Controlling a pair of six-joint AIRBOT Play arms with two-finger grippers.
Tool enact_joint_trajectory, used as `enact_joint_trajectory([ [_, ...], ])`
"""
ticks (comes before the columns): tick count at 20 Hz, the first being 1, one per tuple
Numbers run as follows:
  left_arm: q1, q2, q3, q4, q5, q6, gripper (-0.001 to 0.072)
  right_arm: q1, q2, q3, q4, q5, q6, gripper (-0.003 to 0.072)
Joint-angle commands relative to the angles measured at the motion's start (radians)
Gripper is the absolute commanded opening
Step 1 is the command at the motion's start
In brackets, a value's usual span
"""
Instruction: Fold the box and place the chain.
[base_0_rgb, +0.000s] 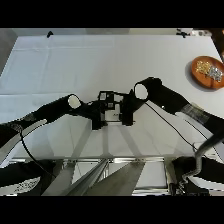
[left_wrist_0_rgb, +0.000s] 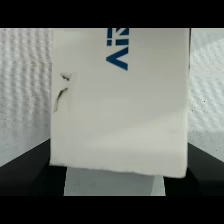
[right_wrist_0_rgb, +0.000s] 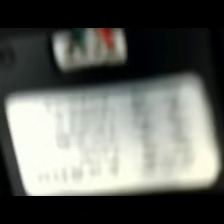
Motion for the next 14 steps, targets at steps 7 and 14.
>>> enact_joint_trajectory([
  [7, 0.0, 0.001, 0.0, 0.0, -0.002, 0.0, 0.0135, -0.044, 0.129, 0.001, 0.035, -0.026, 0.005, 0.0296],
  [14, 0.0, 0.001, 0.0, 0.0, -0.004, 0.0, 0.0135, 0.005, 0.29, -0.175, 0.219, -0.332, -0.004, 0.0011],
])
